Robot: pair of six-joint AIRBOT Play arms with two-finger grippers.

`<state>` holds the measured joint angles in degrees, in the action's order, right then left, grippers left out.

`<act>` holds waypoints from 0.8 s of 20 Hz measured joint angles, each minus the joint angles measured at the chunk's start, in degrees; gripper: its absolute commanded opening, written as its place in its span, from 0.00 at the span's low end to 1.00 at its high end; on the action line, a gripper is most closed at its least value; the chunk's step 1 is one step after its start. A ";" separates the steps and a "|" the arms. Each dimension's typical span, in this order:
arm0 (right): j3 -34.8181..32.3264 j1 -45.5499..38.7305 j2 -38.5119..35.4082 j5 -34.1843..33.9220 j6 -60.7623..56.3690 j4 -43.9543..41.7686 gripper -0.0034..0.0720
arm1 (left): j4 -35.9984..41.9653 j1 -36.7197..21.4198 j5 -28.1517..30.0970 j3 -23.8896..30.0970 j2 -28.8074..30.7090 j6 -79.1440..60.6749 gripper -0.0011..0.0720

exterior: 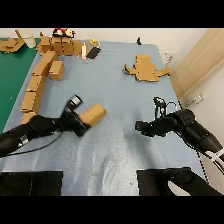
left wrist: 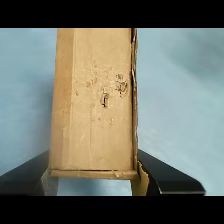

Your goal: Fold the box.

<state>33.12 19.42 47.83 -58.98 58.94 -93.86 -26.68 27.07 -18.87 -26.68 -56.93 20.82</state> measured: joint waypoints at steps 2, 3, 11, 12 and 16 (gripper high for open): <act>0.00 0.00 0.00 0.00 0.00 0.02 0.05 | -0.37 -7.17 1.60 -0.09 0.55 1.84 0.65; 0.00 0.00 0.00 0.00 0.00 0.02 0.05 | -0.52 -10.71 2.21 -0.13 0.72 2.56 0.65; 0.00 0.00 0.00 0.33 0.00 -0.02 0.05 | -0.13 -26.10 6.05 -4.85 -4.81 4.50 0.65; 0.02 0.00 0.00 0.44 0.00 -0.04 0.05 | -0.11 -26.67 6.19 -6.47 -6.78 4.55 0.65; 0.04 0.00 0.00 0.61 0.00 -0.24 0.05 | -0.09 -27.47 6.67 -13.62 -14.71 5.40 0.65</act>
<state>33.17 19.42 47.83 -58.37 58.94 -94.11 -26.76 -0.40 -12.21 -40.29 -71.64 26.22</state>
